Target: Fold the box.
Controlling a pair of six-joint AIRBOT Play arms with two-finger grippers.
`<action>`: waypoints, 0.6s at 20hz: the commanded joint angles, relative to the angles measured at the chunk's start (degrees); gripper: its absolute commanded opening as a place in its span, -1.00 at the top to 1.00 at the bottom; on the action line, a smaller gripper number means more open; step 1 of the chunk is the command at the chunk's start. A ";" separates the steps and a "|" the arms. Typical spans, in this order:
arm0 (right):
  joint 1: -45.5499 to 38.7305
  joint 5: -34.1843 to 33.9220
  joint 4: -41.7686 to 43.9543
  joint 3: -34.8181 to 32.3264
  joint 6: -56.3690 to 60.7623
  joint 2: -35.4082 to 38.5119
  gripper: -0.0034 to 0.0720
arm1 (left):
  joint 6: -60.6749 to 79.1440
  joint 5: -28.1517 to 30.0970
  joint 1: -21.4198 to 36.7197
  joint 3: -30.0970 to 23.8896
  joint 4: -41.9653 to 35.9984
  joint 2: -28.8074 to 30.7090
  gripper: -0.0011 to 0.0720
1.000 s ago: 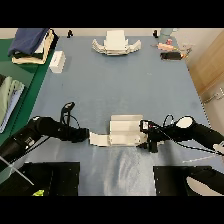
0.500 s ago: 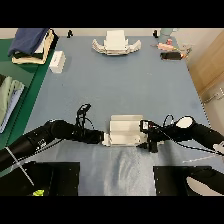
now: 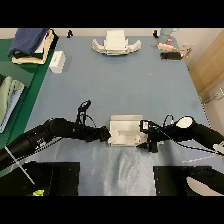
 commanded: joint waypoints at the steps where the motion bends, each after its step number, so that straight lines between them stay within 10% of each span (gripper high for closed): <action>1: 0.00 0.02 0.02 0.02 0.02 0.07 -0.47 | 0.02 1.42 0.00 -0.02 -1.36 -0.17 -0.63; 12: 0.00 0.02 0.00 0.02 0.02 0.07 -0.47 | -16.92 2.71 -6.27 5.57 8.39 -7.87 -0.62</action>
